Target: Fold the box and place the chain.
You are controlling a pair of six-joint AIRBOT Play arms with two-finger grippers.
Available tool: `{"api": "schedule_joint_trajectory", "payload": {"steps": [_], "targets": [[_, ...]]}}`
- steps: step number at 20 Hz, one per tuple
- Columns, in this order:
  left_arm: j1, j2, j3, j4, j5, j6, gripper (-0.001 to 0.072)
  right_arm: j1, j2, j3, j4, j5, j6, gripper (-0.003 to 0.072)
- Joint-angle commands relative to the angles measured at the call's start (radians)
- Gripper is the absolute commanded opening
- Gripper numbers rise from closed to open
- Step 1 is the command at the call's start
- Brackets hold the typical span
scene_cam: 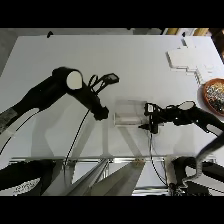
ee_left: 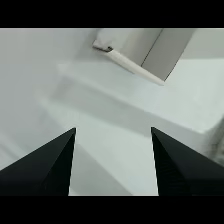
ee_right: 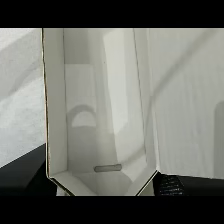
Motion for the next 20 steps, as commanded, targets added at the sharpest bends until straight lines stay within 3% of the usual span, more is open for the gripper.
{"api": "schedule_joint_trajectory", "payload": {"steps": [1,2,4,5,6,11,20], "targets": [[0.084,0.034,-0.254,-0.286,0.277,0.958,0.0512,0.000,0.000,0.001,0.000,0.000,0.000,0.0440],[0.094,0.018,-0.280,-0.342,0.291,1.100,0.0502,0.000,0.000,0.001,0.000,0.000,0.000,0.0440],[0.098,-0.032,-0.285,-0.393,0.325,1.159,0.0537,0.000,0.000,0.001,0.000,0.000,0.000,0.0440],[0.097,-0.060,-0.285,-0.427,0.353,1.160,0.0669,0.000,0.000,0.001,0.000,0.000,0.000,0.0440],[0.095,-0.086,-0.285,-0.468,0.384,1.159,0.0701,0.000,0.000,0.001,0.000,0.000,0.000,0.0440],[0.052,-0.115,-0.285,-0.619,0.407,1.159,0.0697,0.000,0.000,0.001,0.000,0.000,0.000,0.0440],[0.034,-0.116,-0.285,-0.574,0.406,1.159,0.0696,0.000,0.000,0.001,0.000,0.000,0.000,0.0440]]}}
